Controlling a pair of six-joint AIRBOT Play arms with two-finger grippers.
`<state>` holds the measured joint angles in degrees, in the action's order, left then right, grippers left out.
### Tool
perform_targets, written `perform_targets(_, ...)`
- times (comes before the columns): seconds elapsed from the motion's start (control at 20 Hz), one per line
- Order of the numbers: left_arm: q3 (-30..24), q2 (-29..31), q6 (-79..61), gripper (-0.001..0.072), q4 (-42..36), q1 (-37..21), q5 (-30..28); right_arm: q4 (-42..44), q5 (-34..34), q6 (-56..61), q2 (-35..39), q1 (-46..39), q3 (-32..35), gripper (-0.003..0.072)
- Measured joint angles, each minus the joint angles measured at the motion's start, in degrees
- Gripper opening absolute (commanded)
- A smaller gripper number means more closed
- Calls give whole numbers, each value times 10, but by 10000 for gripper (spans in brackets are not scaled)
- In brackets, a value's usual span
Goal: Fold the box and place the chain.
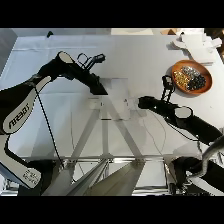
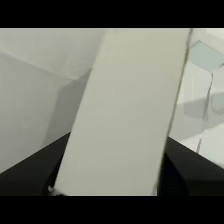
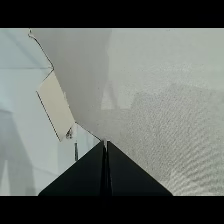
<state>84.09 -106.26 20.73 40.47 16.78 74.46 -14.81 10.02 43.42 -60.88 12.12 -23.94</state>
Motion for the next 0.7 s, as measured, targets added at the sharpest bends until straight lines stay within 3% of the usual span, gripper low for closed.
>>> perform_targets(0.2, 0, 0, -20, 2, 24, 8, 0, 0, 0, 0, 0, 0, 0, 13)
perform_targets(0.7, 0, 0, -28, 10, 36, 11, 0, 0, 0, 0, 0, 0, 0, 13)
